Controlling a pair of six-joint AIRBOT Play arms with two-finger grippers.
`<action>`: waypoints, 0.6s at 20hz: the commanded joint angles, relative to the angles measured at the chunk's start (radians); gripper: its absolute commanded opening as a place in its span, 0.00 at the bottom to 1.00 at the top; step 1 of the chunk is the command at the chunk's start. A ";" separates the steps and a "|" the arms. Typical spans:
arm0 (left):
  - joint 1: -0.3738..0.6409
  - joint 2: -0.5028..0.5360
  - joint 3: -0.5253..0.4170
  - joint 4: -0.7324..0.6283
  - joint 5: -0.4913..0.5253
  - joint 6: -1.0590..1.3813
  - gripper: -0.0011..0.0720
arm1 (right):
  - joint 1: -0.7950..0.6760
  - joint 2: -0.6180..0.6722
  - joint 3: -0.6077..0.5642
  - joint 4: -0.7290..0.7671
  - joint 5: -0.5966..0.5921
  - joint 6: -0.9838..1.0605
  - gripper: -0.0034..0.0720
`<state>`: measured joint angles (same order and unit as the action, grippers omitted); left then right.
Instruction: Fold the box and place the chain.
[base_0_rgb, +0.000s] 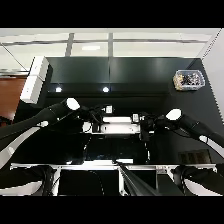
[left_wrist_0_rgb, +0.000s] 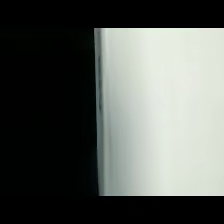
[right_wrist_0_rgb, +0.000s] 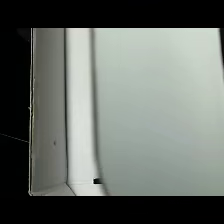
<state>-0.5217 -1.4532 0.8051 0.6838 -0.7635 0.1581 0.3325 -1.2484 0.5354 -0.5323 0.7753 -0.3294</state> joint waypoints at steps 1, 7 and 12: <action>0.000 0.000 0.000 0.000 0.001 0.000 0.05 | 0.002 -0.007 0.004 0.005 -0.001 0.000 0.97; 0.000 0.000 0.000 0.000 0.001 -0.001 0.05 | 0.002 -0.008 0.004 -0.025 -0.006 0.035 0.97; 0.000 0.000 0.000 0.000 0.002 -0.001 0.05 | 0.002 -0.010 0.005 -0.030 -0.016 0.050 0.97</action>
<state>-0.5217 -1.4532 0.8051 0.6838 -0.7631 0.1570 0.3336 -1.2572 0.5392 -0.5560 0.7620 -0.2878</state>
